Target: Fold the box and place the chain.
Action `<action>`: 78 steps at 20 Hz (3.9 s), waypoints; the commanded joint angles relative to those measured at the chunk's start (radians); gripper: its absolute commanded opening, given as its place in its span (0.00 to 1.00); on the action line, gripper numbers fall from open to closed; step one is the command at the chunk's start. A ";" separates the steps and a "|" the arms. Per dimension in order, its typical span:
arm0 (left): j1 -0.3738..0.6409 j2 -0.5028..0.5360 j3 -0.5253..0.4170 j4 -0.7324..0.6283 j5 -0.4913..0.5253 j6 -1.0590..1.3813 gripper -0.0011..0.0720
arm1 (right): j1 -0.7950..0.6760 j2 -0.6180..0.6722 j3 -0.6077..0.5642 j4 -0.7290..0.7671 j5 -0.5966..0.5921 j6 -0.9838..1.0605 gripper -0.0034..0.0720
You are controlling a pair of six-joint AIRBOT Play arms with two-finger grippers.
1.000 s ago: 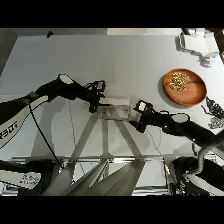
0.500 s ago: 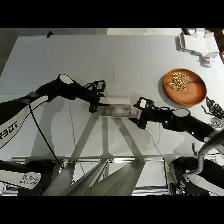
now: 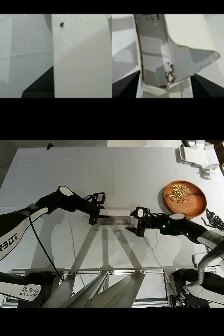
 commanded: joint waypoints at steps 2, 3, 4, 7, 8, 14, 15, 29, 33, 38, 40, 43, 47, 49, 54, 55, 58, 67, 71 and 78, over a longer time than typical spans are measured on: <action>0.000 0.000 0.000 0.000 0.001 0.000 0.03 | -0.014 -0.071 0.015 -0.002 0.089 -0.050 0.97; 0.000 0.000 0.000 0.000 0.001 0.000 0.03 | -0.014 -0.077 0.016 -0.002 0.098 -0.063 0.96; 0.000 0.000 0.000 0.000 0.000 0.000 0.03 | -0.014 -0.077 0.016 -0.001 0.101 -0.075 0.96; 0.000 0.000 0.000 0.000 0.000 0.000 0.03 | -0.014 -0.078 0.016 -0.003 0.102 -0.097 0.94; 0.000 0.000 0.000 0.000 0.001 0.000 0.03 | -0.014 -0.078 0.016 -0.005 0.103 -0.097 0.94; 0.000 0.000 0.000 0.000 0.001 0.000 0.03 | 0.030 -0.078 0.016 -0.005 0.039 -0.096 0.96; 0.000 0.000 0.000 0.000 0.001 0.000 0.03 | 0.037 -0.078 0.018 -0.006 0.029 -0.095 0.97; 0.000 0.000 0.000 0.000 0.001 0.000 0.03 | 0.035 -0.136 0.108 -0.181 0.097 0.083 0.90; 0.000 0.000 0.000 0.000 0.000 0.000 0.03 | 0.035 -0.135 0.108 -0.182 0.097 0.087 0.68; 0.000 0.000 0.000 0.000 0.001 0.000 0.03 | 0.035 -0.135 0.108 -0.181 0.097 0.089 0.65; 0.000 0.000 0.000 0.000 0.001 0.000 0.03 | 0.035 -0.135 0.108 -0.181 0.097 0.089 0.65; 0.000 0.000 0.000 0.000 0.001 0.000 0.03 | 0.035 -0.135 0.108 -0.181 0.097 0.089 0.65; 0.000 0.000 0.000 0.000 0.001 0.000 0.03 | 0.035 -0.135 0.108 -0.181 0.097 0.089 0.65; 0.000 0.000 0.000 0.000 0.001 0.000 0.03 | 0.035 -0.135 0.108 -0.181 0.097 0.089 0.65; -0.005 -0.001 0.000 -0.032 0.000 -0.002 0.11 | 0.035 -0.135 0.108 -0.181 0.097 0.089 0.65; -0.006 -0.001 0.000 -0.030 0.000 -0.013 0.28 | 0.035 -0.135 0.108 -0.181 0.097 0.089 0.65; -0.004 0.006 0.000 -0.030 0.001 -0.028 0.49 | 0.035 -0.135 0.108 -0.181 0.097 0.089 0.65; 0.032 0.090 -0.001 0.172 0.003 -0.294 0.95 | 0.035 -0.135 0.108 -0.181 0.097 0.089 0.65; 0.035 0.216 -0.001 0.444 0.004 -0.470 0.73 | 0.035 -0.135 0.108 -0.181 0.097 0.089 0.65; 0.028 0.314 -0.002 0.463 -0.252 -0.728 0.03 | 0.035 -0.135 0.108 -0.181 0.097 0.089 0.65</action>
